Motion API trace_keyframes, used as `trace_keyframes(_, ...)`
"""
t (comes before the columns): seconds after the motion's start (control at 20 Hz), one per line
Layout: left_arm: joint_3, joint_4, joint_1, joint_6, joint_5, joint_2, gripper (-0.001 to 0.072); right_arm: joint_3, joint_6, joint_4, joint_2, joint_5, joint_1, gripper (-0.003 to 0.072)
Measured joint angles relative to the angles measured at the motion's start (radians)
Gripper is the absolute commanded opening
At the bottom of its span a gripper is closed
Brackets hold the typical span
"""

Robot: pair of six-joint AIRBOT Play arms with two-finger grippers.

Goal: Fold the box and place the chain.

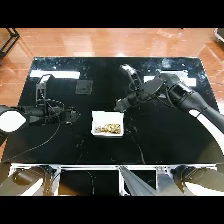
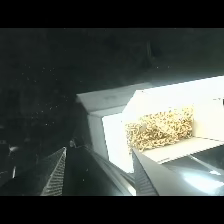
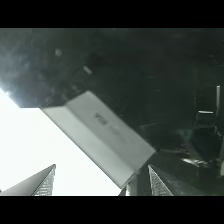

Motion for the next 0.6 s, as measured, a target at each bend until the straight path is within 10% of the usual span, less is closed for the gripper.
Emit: trace_keyframes(0.6,-0.011,0.177,0.024,-0.060,0.015,-0.002,0.0509,0.008,-0.246,0.003,-0.013,-0.165,0.080,0.0706)
